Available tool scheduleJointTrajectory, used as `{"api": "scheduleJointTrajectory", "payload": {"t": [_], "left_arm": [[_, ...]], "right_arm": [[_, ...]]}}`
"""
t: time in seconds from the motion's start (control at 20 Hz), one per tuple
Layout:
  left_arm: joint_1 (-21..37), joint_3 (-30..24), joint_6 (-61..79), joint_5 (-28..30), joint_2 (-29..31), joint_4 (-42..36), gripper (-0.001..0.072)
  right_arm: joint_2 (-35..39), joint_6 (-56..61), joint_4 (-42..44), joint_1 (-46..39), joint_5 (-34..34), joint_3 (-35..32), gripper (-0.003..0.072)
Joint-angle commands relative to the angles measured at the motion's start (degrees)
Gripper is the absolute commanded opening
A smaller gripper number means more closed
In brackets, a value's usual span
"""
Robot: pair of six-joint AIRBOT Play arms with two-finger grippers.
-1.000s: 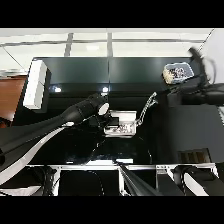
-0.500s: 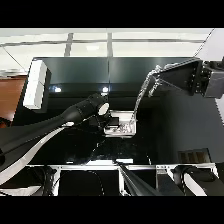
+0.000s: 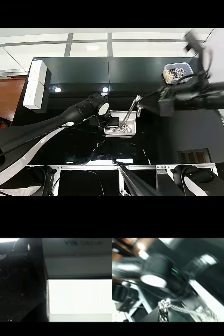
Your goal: Fold the box and place the chain.
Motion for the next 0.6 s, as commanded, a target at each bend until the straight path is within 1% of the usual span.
{"api": "scheduleJointTrajectory", "payload": {"t": [0.0, 0.1, 0.2, 0.4, 0.5, 0.55], "left_arm": [[0.0, 0.0, 0.0, 0.0, 0.0, 0.0, 0.0030], [0.0, 0.0, 0.0, 0.0, 0.0, 0.0, 0.0030], [0.0, 0.0, 0.0, 0.0, 0.0, 0.0, 0.0030], [0.1, 0.0, 0.0, 0.0, 0.0, 0.0, 0.0030], [0.0, 0.0, 0.0, 0.0, 0.0, 0.0, 0.0030], [0.0, 0.0, 0.0, 0.0, 0.0, 0.0, 0.0030]], "right_arm": [[-0.4, 2.4, -1.8, 1.7, -8.2, -10.4, 0.0013], [-1.4, 2.4, 1.2, 1.7, -11.6, -14.7, 0.0013], [-2.8, 2.4, 3.1, 1.7, -14.0, -17.0, 0.0013], [-5.1, 3.7, 3.5, 2.4, -17.0, -17.2, 0.0015], [-5.6, 4.1, 3.0, 2.4, -17.0, -17.2, 0.0015], [-5.6, 4.2, 3.1, 2.4, -16.9, -17.2, 0.0027]]}}
